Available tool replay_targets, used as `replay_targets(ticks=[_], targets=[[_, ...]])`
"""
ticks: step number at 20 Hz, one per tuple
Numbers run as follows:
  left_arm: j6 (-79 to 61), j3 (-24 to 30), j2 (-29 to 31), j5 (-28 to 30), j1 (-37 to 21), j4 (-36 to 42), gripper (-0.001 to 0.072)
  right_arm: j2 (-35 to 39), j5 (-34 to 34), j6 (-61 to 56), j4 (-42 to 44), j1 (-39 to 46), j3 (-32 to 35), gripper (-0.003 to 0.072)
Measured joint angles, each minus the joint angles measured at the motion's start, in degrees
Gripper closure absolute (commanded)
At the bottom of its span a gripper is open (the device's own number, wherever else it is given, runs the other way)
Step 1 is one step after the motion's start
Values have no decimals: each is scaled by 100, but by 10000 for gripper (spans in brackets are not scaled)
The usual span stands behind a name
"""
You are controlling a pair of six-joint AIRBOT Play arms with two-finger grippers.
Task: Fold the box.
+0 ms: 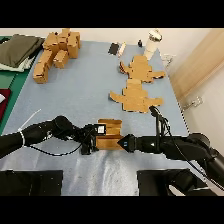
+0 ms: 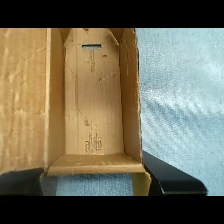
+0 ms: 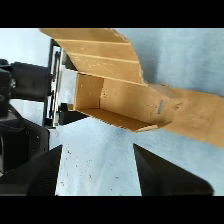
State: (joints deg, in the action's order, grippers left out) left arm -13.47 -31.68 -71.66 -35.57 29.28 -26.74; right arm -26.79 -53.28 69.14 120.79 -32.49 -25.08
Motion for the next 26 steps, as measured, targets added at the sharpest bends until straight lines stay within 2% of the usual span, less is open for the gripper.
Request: replay_targets(ticks=[2, 3, 4, 9, 10, 11, 12, 13, 14, 16, 18, 22, 26], targets=[[0, 0, 0, -22, 0, -4, 114, -164, 31, -63, 33, 0, 0, -4], [0, 0, 0, -44, 0, -9, 192, -219, 66, -79, 48, 0, 2, -4], [-2, 0, 0, -70, 0, -9, 372, -258, 125, -90, 57, 0, 0, -4], [-31, 0, 0, -188, 0, -50, 386, -339, 299, -144, 109, 0, 0, -4], [-44, 0, 0, -195, 0, -59, 345, -350, 337, -164, 111, 0, 2, 33], [-44, 0, 0, -216, 0, -61, 132, -356, 400, -166, 116, 0, 0, 207], [-46, 0, 0, -225, 0, -63, 105, -378, 487, -166, 133, 0, 2, 345], [-48, 0, 0, -227, 0, -63, 104, -404, 546, -168, 133, 0, 2, 391], [-48, 0, 0, -232, 0, -66, 104, -442, 632, -168, 140, 0, 0, 532], [-50, 0, 0, -234, 0, -66, 104, -562, 719, -164, 151, 0, -2, 639], [-50, 0, 0, -232, 0, -63, 104, -732, 844, -111, 164, 0, -4, 681], [-24, 0, 0, -184, 0, -42, 103, -1294, 1401, 313, 278, 0, -68, 681], [-2, 0, 0, -136, 0, -31, 103, -2256, 1779, 896, 310, 0, -328, 681]])
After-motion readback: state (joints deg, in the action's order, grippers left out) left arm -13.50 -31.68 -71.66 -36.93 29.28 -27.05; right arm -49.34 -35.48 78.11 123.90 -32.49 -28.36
